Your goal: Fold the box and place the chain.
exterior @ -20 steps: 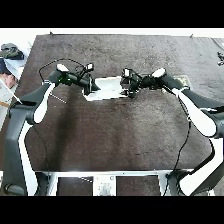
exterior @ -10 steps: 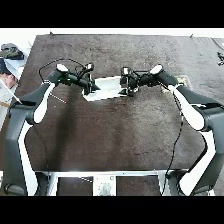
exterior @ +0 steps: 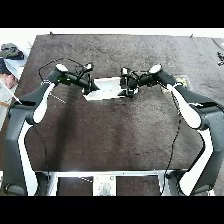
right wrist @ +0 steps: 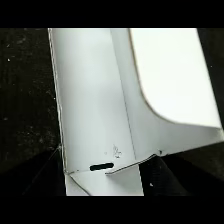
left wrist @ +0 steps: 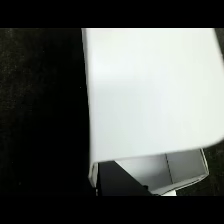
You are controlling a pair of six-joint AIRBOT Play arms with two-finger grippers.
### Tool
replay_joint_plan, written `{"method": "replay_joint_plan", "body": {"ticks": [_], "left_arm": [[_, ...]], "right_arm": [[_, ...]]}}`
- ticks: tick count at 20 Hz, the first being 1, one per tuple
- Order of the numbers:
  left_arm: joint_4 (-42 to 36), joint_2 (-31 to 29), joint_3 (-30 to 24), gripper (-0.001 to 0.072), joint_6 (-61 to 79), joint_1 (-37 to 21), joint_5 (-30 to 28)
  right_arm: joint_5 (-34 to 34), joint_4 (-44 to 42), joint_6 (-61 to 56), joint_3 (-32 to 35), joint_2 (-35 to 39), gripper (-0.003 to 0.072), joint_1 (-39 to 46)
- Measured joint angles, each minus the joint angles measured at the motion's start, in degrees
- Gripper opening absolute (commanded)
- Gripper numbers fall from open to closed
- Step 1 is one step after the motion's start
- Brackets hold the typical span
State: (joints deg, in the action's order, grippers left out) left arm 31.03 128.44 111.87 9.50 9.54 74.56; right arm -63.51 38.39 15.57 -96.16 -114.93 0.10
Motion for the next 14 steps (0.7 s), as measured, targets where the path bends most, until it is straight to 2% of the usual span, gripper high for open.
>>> {"method": "replay_joint_plan", "body": {"ticks": [14], "left_arm": [[-0.07, 0.0, 0.0, 0.0014, 0.02, 0.11, -0.15]], "right_arm": [[-3.13, -2.56, 0.09, -0.35, -3.15, 0.0585, 0.35]]}}
